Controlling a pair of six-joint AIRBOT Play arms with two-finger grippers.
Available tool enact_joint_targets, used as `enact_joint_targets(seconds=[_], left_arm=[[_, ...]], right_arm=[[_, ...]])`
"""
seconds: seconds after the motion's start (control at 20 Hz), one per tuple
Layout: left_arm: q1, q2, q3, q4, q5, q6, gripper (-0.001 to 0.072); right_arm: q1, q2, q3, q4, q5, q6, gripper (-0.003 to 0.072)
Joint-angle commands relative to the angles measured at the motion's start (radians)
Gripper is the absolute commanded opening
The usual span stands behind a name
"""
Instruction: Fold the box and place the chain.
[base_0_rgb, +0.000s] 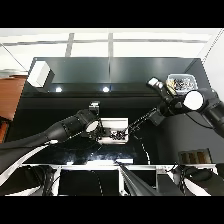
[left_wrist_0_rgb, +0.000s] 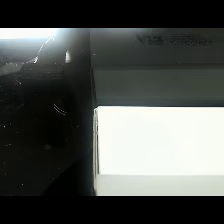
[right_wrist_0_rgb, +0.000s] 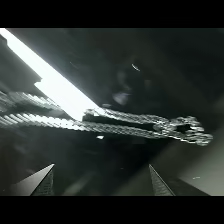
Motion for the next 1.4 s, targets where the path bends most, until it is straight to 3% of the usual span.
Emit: enact_joint_targets(seconds=[0.0,0.2,0.3,0.4,0.65,0.8,1.35], left_arm=[[-0.001,0.000,0.001,0.000,0.003,0.000,0.0031],[-0.001,0.000,0.001,0.000,-0.003,0.000,0.0031],[-0.001,0.000,0.001,0.000,-0.003,0.000,0.0031],[-0.001,0.000,0.001,0.000,-0.001,0.000,0.0031],[-0.001,0.000,0.001,0.000,0.003,0.000,0.0031],[-0.001,0.000,0.001,0.000,0.003,0.000,0.0031],[-0.001,0.000,0.001,0.001,0.003,0.000,0.0031]], right_arm=[[-0.045,-0.010,-0.136,-0.016,-0.195,-0.374,0.0713],[-0.046,-0.062,-0.168,0.015,-0.371,-0.422,0.0713],[-0.053,-0.064,-0.168,0.010,-0.493,-0.276,0.0713],[-0.072,-0.072,-0.168,0.004,-0.542,-0.168,0.0711],[-0.159,-0.132,-0.168,0.005,-0.505,0.094,0.0710],[-0.191,-0.154,-0.168,0.008,-0.484,0.306,0.0671],[-0.105,-0.176,-0.168,0.015,-0.478,0.435,0.0671]])
